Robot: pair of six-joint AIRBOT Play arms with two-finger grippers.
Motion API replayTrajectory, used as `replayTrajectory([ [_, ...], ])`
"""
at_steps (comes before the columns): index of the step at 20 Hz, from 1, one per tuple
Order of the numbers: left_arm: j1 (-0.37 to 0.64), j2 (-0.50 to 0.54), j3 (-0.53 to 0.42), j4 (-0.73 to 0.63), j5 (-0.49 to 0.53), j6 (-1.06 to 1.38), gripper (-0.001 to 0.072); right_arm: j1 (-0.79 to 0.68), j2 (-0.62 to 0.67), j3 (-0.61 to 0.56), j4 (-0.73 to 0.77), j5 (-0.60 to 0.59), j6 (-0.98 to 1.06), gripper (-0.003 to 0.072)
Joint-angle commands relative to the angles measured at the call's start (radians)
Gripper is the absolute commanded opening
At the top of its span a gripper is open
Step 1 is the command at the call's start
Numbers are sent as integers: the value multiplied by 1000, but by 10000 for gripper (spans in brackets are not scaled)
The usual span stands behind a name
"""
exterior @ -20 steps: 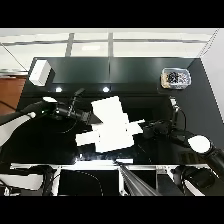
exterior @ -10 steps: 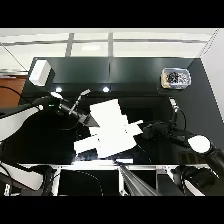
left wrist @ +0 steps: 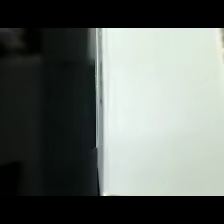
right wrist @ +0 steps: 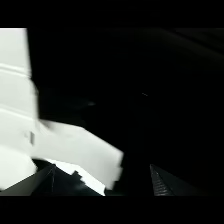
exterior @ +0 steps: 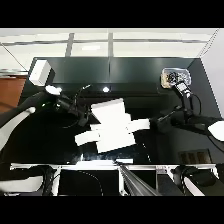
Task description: Fold the box and place the chain.
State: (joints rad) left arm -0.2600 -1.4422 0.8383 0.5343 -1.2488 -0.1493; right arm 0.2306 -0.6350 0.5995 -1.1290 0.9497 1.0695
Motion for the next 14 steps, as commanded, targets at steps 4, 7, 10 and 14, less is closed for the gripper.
replayTrajectory([
  [4, -175, 216, -232, 27, 455, 325, 25, 44, -11, -75, -30, 8, -314, 668],
  [7, -211, 195, -234, 35, 441, 383, 25, 154, -12, -174, 27, -126, -402, 668],
  [10, -212, 187, -234, 35, 434, 393, 25, 269, -12, -239, 29, -226, -405, 668],
  [14, -212, 187, -234, 35, 426, 392, 25, 388, -14, -300, 30, -288, -457, 668],
])
